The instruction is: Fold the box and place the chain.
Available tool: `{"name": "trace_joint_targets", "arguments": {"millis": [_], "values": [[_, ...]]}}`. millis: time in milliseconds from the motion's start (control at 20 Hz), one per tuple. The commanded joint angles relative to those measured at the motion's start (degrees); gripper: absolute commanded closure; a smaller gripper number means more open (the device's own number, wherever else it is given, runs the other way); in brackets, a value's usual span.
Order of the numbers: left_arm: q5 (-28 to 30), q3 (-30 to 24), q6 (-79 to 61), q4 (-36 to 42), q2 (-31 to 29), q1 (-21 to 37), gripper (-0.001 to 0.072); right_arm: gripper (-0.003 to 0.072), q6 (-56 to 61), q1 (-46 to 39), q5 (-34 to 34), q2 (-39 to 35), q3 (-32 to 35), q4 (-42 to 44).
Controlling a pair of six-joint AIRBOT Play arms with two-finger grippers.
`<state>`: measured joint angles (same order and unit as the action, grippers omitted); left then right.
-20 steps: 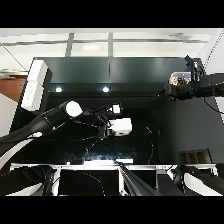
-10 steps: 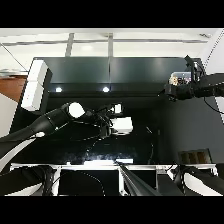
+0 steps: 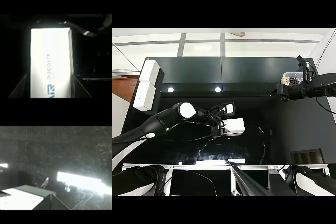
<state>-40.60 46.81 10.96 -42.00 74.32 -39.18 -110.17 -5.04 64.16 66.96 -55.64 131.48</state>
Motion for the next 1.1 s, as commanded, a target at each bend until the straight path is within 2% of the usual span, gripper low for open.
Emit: {"name": "trace_joint_targets", "arguments": {"millis": [0,1050], "values": [[-0.11,0.07,0.59,0.0,-0.04,0.02,0.0005,0.0667,0.0,0.04,0.0,-0.02,-0.04,0.0],[-0.57,0.07,3.87,-1.2,0.31,0.04,0.0005,0.0668,0.0,0.04,0.02,-0.02,-0.04,0.0]]}}
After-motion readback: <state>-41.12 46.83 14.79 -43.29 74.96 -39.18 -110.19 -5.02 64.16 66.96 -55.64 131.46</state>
